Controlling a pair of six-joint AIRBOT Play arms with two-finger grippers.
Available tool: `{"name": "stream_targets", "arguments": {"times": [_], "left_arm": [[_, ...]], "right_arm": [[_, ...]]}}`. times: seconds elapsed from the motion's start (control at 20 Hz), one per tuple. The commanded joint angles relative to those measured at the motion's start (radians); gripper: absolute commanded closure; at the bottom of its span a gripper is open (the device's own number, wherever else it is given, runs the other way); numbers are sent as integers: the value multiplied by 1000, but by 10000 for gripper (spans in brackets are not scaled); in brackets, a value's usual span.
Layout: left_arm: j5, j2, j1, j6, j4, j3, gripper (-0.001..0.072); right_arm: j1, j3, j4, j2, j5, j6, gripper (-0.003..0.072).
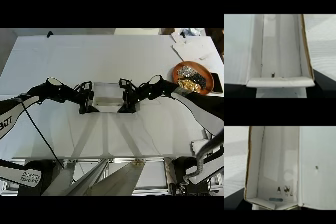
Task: Fold the box and place the chain.
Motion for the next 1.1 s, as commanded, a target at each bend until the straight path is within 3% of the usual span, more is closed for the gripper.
{"name": "stream_targets", "arguments": {"times": [0.0,0.9,0.95,1.05], "left_arm": [[2,0,-1,0,-5,1,329],[2,0,0,-1,-5,1,329],[2,0,0,-1,-5,1,329],[2,0,0,-1,-5,1,329]], "right_arm": [[0,1,0,0,1,1,156],[0,1,0,0,-8,22,155],[0,1,0,0,-15,22,125],[0,1,-1,5,-33,22,-13]]}}
